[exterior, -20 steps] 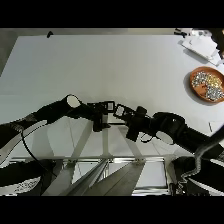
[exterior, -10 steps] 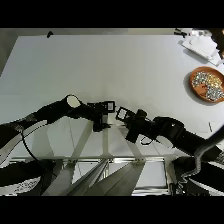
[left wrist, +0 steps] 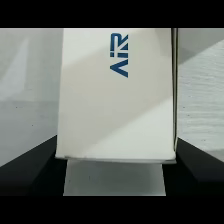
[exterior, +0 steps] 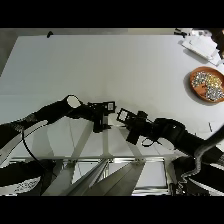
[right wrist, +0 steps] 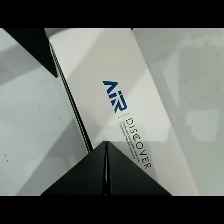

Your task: Fold the box and place the chain.

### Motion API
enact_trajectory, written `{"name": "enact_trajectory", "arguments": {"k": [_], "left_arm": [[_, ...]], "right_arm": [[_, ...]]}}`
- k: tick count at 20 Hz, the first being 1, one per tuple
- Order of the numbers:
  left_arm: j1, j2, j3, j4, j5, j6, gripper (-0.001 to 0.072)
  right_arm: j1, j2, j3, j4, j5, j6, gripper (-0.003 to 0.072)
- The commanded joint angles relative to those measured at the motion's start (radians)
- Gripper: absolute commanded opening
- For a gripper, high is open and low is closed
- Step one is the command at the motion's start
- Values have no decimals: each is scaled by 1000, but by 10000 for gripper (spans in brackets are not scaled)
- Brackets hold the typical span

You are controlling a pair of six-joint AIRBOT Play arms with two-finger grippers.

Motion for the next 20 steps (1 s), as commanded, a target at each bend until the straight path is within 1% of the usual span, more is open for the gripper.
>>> {"name": "enact_trajectory", "arguments": {"k": [1,6,8,9,10,11,12,15,16,18,20], "left_arm": [[1,0,1,5,13,3,453],[1,0,1,5,13,3,453],[1,0,1,5,12,3,453],[1,0,1,5,12,3,453],[1,0,1,5,13,3,453],[1,0,1,5,13,3,453],[1,0,1,5,12,4,453],[1,0,1,5,13,4,453],[1,0,1,5,12,3,453],[1,0,1,5,13,3,453],[1,0,1,5,13,3,453]], "right_arm": [[-8,79,3,-42,-50,0,9],[-90,208,24,-48,-62,4,9],[-129,281,47,-48,-47,93,9],[-154,321,51,-48,-18,136,9],[-183,360,53,-48,37,180,9],[-222,397,53,-48,127,222,9],[-268,425,53,-48,241,254,9],[-443,435,53,-38,597,342,3],[-517,422,53,13,684,336,3],[-646,387,53,192,762,254,4],[-738,337,53,359,818,197,5]]}}
